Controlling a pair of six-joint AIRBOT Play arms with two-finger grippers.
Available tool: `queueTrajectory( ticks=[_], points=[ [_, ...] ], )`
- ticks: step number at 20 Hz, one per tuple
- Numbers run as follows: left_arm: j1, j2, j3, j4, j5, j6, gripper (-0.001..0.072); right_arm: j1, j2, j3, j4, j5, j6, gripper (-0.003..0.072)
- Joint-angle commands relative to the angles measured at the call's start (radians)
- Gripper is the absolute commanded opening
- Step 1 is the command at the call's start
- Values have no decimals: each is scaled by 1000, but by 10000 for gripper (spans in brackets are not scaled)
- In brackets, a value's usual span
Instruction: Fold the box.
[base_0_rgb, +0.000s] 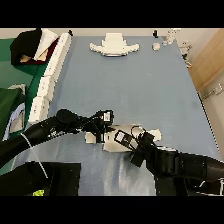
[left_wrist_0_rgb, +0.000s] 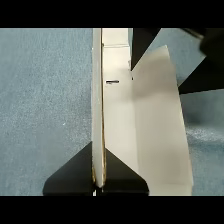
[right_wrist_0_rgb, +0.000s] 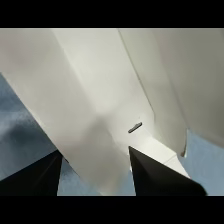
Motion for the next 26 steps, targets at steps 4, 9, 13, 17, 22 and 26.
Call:
queueTrajectory(
  ticks=[4, 9, 13, 17, 22, 26],
  points=[
    [0, 0, 1, 0, 0, 0, 12, 2, 5, 51, -84, -57, 331, 606],
    [0, 0, 1, 0, -1, 0, 12, 2, 8, 53, -118, -119, 328, 720],
    [0, 0, 1, 0, -1, 0, 12, -18, 64, 52, -130, -140, 200, 720],
    [0, 0, 1, 0, 0, 0, 12, -146, 114, 37, -62, -50, -56, 720],
    [0, 0, 1, 0, 0, 1, 12, -407, 122, -14, 282, 154, -603, 720],
    [0, 0, 1, 0, 0, 0, 13, -654, 122, -18, 711, 162, -1239, 720]
  ],
)
